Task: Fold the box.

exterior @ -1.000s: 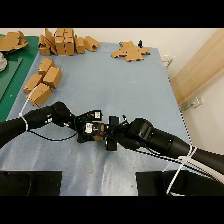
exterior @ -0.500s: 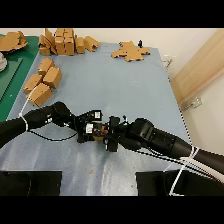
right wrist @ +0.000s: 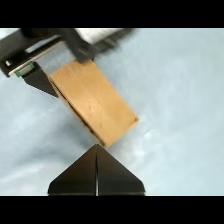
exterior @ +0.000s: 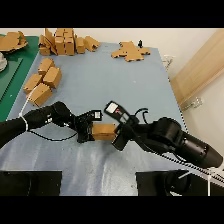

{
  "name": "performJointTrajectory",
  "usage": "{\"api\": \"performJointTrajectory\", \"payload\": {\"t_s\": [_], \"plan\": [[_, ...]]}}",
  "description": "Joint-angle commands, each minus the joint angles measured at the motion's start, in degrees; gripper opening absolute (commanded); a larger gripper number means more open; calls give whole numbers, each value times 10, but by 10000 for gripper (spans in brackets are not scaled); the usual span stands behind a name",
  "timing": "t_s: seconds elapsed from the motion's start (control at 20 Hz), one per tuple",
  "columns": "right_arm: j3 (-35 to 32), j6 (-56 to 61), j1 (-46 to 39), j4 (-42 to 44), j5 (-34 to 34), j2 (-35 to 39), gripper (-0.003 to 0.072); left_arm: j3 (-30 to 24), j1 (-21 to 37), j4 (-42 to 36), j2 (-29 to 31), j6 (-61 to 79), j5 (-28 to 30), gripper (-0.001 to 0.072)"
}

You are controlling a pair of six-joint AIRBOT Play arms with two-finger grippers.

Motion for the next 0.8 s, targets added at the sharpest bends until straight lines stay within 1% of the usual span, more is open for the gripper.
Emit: {"api": "performJointTrajectory", "payload": {"t_s": [0.0,0.05,0.15,0.2,0.25,0.3,0.35,0.4,0.5,0.75], "plan": [[-93,171,-46,211,80,71,-3,0,0,0,0,0,0,402],[-141,174,-56,318,156,87,-3,0,0,0,0,0,0,402],[-231,174,-56,518,298,95,-3,0,0,0,0,0,0,402],[-265,174,-47,581,360,93,-3,0,0,0,0,0,0,402],[-281,178,-33,598,416,93,-3,0,0,0,0,0,0,402],[-284,200,-20,595,471,91,-2,0,0,0,0,0,0,401],[-280,211,-8,588,528,90,-3,0,0,0,0,0,0,402],[-275,211,-1,585,571,84,-2,0,0,0,0,0,0,402],[-263,228,-1,580,600,58,-2,0,0,0,0,0,0,402],[-232,302,5,532,595,-44,-2,0,0,0,0,0,0,402]]}}
